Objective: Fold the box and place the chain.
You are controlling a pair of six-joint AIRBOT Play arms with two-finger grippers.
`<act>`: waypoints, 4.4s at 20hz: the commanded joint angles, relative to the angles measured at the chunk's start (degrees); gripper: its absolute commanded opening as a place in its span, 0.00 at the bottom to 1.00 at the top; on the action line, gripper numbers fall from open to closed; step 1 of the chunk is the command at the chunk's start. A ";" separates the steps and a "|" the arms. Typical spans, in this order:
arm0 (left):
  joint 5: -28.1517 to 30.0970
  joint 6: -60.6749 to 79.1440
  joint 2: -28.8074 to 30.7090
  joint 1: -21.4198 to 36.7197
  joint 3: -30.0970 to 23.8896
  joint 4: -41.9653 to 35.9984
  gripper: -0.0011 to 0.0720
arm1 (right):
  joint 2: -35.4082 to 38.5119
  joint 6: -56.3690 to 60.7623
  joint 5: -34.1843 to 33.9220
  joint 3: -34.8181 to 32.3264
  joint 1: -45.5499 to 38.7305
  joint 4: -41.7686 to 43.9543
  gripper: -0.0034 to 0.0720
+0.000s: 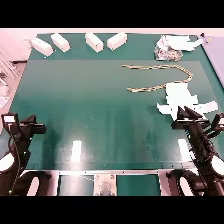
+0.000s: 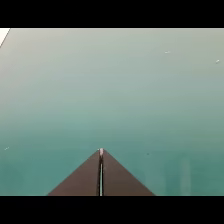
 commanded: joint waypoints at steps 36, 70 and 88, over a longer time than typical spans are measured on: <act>-0.44 0.02 0.02 -0.02 0.07 0.02 0.04 | -94.68 47.23 86.05 102.29 -58.69 -59.47 0.67; -0.46 0.02 0.02 -0.04 0.07 0.02 0.04 | -113.02 37.62 96.98 114.14 -53.51 -57.92 0.74; -0.46 0.02 0.02 -0.04 0.07 0.02 0.04 | -119.60 34.25 103.78 110.38 -51.36 -52.57 0.43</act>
